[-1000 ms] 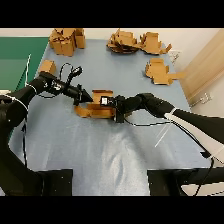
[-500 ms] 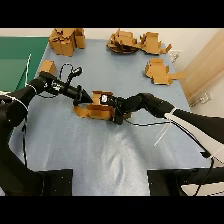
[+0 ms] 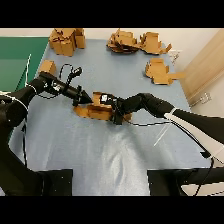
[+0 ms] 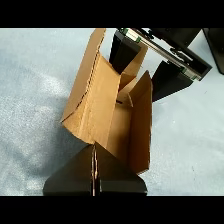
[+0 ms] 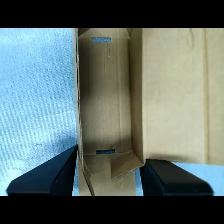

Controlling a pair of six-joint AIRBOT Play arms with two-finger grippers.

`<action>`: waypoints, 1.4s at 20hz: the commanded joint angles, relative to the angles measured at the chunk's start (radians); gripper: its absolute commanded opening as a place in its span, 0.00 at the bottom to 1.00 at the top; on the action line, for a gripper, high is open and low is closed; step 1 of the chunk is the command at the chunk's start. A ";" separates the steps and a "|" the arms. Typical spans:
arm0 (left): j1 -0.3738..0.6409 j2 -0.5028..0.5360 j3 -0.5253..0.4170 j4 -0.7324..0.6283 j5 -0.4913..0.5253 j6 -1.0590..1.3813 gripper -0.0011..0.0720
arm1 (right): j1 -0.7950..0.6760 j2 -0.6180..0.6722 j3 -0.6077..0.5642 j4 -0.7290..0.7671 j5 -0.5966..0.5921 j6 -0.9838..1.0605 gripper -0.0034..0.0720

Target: Fold the box.

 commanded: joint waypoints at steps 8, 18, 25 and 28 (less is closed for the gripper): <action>0.010 0.000 0.001 0.006 -0.027 0.000 0.03 | 0.000 -0.010 0.000 0.000 0.004 0.021 0.72; 0.144 0.069 0.061 0.118 -0.154 -0.172 0.03 | 0.000 -0.018 0.000 -0.001 0.000 0.021 0.72; 0.134 0.294 -0.015 0.189 -0.212 -0.238 0.03 | 0.000 -0.018 0.000 -0.001 0.000 0.021 0.75; 0.045 0.309 -0.040 0.285 -0.165 -0.257 0.03 | 0.000 -0.018 0.000 -0.001 0.000 0.021 0.93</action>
